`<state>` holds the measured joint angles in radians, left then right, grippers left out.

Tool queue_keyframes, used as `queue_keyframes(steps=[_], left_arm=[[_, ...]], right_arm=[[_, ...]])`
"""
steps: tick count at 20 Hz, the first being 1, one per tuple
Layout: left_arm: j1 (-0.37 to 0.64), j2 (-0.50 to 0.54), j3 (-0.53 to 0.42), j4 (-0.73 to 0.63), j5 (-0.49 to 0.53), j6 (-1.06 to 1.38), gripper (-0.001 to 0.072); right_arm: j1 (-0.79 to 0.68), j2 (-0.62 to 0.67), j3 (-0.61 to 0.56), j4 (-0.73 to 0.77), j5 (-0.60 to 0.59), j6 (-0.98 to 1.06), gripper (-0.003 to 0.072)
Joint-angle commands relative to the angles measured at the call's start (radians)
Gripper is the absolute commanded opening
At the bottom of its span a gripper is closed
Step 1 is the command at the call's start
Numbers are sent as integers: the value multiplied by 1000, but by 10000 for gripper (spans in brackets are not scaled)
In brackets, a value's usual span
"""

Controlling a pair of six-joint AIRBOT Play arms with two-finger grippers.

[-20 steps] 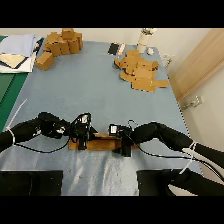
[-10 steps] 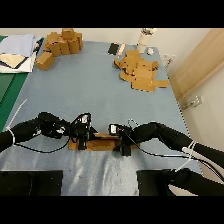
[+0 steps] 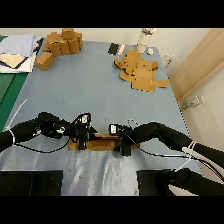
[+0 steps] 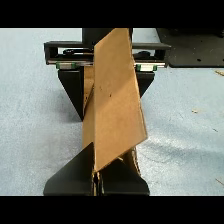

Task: Fold the box.

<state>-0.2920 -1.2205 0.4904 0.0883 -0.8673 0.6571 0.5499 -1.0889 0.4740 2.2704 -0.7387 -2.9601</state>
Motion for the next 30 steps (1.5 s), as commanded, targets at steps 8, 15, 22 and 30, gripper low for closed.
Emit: queue_keyframes(steps=[8, 15, 22, 30], left_arm=[[-2, 0, 1, -44, 0, 0, 13], [0, 0, 1, -44, 24, 0, 13], [0, 3, 2, -44, 95, -25, 14], [1, 55, 2, -36, 161, -164, 324]], right_arm=[[0, -1, 0, -3, -4, 12, 518], [0, -1, 0, -4, -3, 12, 518], [0, -1, 0, -4, -8, 12, 518], [0, -1, 0, -5, -14, 12, 518]])
